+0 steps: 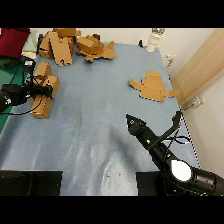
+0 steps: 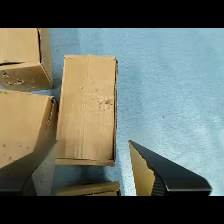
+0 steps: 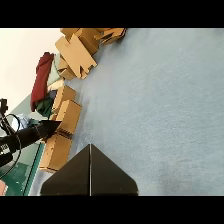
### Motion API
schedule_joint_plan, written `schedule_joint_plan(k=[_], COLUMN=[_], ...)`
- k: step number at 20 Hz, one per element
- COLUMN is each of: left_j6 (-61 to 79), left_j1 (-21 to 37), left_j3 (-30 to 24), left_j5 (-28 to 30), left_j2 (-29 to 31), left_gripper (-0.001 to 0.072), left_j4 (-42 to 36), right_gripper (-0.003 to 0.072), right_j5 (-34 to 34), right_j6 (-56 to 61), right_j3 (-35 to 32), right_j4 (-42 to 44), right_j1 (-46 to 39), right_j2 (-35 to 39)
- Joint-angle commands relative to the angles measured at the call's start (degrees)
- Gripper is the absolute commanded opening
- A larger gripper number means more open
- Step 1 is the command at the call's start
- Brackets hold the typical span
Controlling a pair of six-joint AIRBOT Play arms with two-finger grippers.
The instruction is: Fold the box.
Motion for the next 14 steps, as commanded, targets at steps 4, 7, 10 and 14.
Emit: schedule_joint_plan(k=[4,7,10,14], left_j6=[-5.16,-6.56,-16.92,-29.86], left_j1=[-1.18,-7.15,-16.55,-28.28], left_j3=[0.07,0.07,0.07,1.09], left_j5=[-12.33,-25.88,-28.41,-25.33], left_j2=[8.2,11.54,12.28,12.26], left_gripper=[0.0686,0.0147,0.0011,0.001], left_j4=[-0.07,-0.07,0.04,6.71], right_gripper=[0.0003,0.0003,0.0003,0.0003], right_j5=[1.73,1.9,3.3,3.28], right_j6=[-7.91,-23.39,-47.23,-81.68], right_j3=[0.42,3.39,9.27,20.24], right_j4=[0.61,11.61,27.34,50.66], right_j1=[-0.15,-2.75,-8.17,-18.86], right_j2=[-0.11,-1.86,-6.16,-18.6])
